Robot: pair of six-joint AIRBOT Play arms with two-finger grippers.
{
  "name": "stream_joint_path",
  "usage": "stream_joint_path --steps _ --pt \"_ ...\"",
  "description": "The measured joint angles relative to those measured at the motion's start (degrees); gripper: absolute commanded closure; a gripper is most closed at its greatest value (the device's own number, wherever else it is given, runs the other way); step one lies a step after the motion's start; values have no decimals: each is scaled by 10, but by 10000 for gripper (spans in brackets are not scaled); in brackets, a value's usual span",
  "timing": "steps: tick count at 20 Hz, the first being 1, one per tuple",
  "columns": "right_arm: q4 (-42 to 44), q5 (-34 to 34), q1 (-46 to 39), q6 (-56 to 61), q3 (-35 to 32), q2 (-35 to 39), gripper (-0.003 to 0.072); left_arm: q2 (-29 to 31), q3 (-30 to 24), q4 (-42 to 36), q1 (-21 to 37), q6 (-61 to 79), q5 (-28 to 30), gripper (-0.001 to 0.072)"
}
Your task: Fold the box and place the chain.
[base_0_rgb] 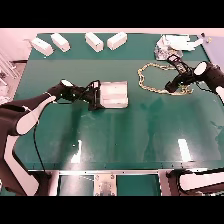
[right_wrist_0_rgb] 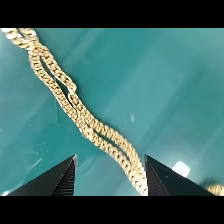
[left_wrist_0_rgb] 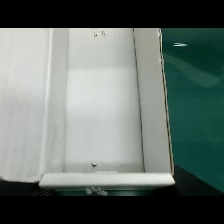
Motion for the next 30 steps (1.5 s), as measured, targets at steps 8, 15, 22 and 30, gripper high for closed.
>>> stream_joint_path --steps 8,15,22,30 --pt "89 3 -24 -268 -1 -51 175 0 0 0 0 0 0 239" --pt "106 14 -39 -385 4 -77 197 0 0 0 0 0 0 239" --pt "155 46 -58 -449 43 -103 197 0 0 0 0 0 0 239" --pt "172 104 -66 -461 96 -153 225 0 0 0 0 0 0 239"
